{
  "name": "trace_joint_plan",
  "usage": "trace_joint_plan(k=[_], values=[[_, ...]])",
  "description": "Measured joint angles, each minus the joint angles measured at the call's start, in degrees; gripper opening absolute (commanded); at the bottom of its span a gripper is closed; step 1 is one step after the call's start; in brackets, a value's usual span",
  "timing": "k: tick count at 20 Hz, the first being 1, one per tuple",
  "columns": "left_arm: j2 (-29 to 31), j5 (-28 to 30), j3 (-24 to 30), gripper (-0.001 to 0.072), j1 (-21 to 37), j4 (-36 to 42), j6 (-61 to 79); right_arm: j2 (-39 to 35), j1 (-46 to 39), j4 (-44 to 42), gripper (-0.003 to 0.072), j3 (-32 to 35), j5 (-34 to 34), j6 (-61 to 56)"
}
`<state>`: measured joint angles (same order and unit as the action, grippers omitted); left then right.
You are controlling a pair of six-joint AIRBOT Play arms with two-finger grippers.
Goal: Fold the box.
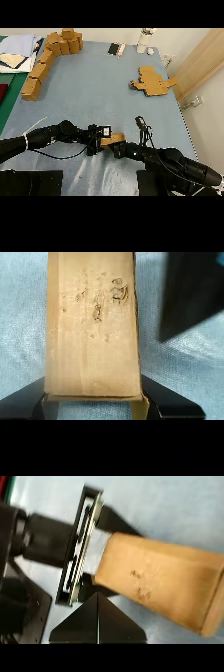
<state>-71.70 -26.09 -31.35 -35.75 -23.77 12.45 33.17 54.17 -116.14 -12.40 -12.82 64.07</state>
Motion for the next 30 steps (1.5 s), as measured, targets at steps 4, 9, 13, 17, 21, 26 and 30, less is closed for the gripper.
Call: trace_joint_plan(k=[4, 9, 13, 17, 21, 26, 30], values=[[0.0, 0.0, 0.0, 0.0452, 0.0, 0.0, 0.0, 2.1, -1.2, -0.3, 0.0002, 0.5, 2.2, -1.7], [0.0, 0.0, 0.0, 0.0452, 0.0, 0.0, 0.0, 6.4, -1.6, -0.3, 0.0002, 0.6, 2.1, -2.4], [0.0, 0.0, 0.0, 0.0452, 0.0, 0.0, 0.0, 6.2, -1.6, 1.5, 0.0002, 0.3, 0.5, -2.5], [0.0, 0.0, 0.0, 0.0452, 0.0, 0.0, 0.0, 0.1, -2.5, 10.8, 0.0002, -3.6, -7.0, -3.3], [0.0, 0.0, 0.0, 0.0452, 0.0, 0.0, 0.0, -1.7, -7.1, 27.0, 0.0004, -11.9, -30.7, -9.9], [0.0, 0.0, 0.0, 0.0452, 0.0, 0.0, 0.0, 7.9, -16.8, 32.6, 0.0004, -21.9, -55.0, -12.0], [0.0, 0.0, 0.0, 0.0452, 0.0, 0.0, 0.0, 16.8, -20.8, 28.6, 0.0005, -25.9, -58.6, -11.3]])
